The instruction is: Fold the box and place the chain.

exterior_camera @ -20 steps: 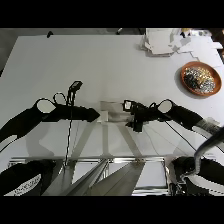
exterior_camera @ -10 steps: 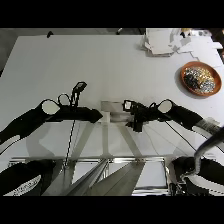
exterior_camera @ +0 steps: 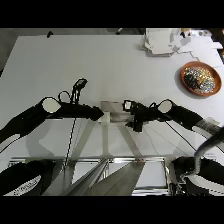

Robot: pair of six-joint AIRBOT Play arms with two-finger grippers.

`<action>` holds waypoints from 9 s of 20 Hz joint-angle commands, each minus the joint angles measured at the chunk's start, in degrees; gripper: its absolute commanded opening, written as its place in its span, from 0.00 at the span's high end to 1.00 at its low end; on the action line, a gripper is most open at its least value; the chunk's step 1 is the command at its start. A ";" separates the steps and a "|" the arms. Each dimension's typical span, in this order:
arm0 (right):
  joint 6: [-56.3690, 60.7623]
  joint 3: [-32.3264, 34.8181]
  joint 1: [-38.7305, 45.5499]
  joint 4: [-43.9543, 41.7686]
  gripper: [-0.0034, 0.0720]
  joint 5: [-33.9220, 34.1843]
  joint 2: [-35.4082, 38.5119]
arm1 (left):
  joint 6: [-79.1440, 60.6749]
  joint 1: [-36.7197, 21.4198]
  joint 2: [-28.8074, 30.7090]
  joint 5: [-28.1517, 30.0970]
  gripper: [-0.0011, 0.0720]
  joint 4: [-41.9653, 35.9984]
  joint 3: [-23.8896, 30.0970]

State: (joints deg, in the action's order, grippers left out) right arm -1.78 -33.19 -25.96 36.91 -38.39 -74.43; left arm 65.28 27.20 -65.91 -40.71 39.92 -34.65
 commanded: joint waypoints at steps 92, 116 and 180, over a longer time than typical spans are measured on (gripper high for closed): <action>0.00 -0.02 0.00 0.02 0.47 0.02 0.04 | 51.91 16.35 -22.29 -25.79 0.53 44.94 -29.51; 0.00 -0.02 0.00 0.04 0.47 0.02 0.04 | 53.72 17.53 -25.73 -23.47 0.75 40.63 -28.63; 0.00 -0.02 0.00 0.04 0.47 0.02 0.04 | -94.88 -9.22 -13.38 -10.86 0.03 -8.94 -5.42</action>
State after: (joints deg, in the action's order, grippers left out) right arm -1.80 -33.19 -25.96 36.97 -38.39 -74.43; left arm -23.35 17.32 -78.04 -52.40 39.18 -40.25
